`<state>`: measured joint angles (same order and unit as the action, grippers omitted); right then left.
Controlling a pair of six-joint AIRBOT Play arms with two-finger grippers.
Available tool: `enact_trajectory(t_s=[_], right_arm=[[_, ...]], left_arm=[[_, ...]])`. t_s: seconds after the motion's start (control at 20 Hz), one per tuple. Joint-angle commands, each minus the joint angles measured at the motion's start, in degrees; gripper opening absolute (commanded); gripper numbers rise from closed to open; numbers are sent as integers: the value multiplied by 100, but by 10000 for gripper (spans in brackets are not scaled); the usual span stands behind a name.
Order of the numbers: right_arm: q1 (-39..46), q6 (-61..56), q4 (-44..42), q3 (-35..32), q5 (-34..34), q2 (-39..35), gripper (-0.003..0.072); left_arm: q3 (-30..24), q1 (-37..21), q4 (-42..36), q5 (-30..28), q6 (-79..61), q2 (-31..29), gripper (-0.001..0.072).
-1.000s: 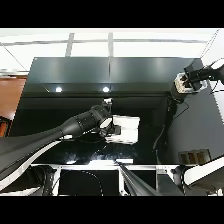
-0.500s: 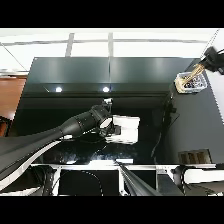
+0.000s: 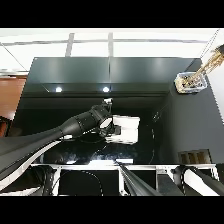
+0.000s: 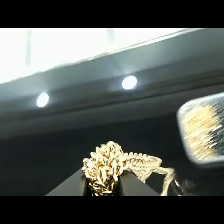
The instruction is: Fold the box and place the chain.
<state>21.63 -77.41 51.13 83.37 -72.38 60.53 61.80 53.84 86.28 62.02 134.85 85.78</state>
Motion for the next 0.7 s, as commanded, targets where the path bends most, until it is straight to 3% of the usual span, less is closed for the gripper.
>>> enact_trajectory(t_s=[0.0, 0.15, 0.3, 0.5, 0.65], right_arm=[[-243, 448, -697, -960, -481, -992, 6], [-621, 739, -1056, -1176, -1821, -1067, 8], [-1180, 745, -1060, -1506, -2273, -1139, 8], [-2205, 758, -1064, -2057, -2358, -1228, 8], [-2695, 758, -1434, -2103, -2133, -1228, 6]], left_arm=[[2, -2, 0, 2, -2, 0, 26], [2, -2, 0, -2, 0, 0, 26], [2, -2, 0, 2, 0, 0, 26], [2, -2, 0, -9, 0, 0, 26], [2, -2, 0, -7, 0, 0, 26]])
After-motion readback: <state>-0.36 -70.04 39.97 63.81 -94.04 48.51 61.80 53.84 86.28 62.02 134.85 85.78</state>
